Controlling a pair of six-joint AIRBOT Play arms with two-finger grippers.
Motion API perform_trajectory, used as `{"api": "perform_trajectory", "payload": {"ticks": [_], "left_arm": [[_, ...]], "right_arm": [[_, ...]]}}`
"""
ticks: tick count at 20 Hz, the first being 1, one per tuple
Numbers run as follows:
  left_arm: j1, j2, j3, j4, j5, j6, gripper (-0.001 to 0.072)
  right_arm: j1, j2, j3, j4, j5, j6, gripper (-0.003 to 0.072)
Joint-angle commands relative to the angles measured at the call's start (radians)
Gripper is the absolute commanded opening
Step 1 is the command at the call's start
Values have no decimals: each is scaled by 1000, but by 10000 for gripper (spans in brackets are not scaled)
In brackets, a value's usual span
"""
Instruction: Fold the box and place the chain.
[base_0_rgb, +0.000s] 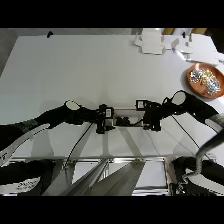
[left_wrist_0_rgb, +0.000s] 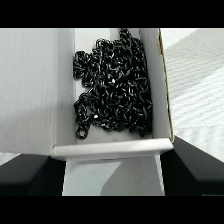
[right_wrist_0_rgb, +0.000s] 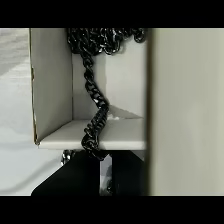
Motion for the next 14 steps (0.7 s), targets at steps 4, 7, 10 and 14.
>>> {"api": "perform_trajectory", "payload": {"ticks": [4, 7, 10, 14], "left_arm": [[0, 1, 0, 0, 0, 0, 133], [0, 1, 0, 1, 0, 0, 133], [0, 1, 0, 0, 0, 0, 133], [0, 1, 0, 0, 0, 0, 133]], "right_arm": [[4, 207, 6, -300, 35, 211, 20], [5, 350, 51, -284, 112, 211, 20], [55, 430, 136, -208, 168, 211, 20], [212, 439, 237, -55, 100, 212, 20]]}}
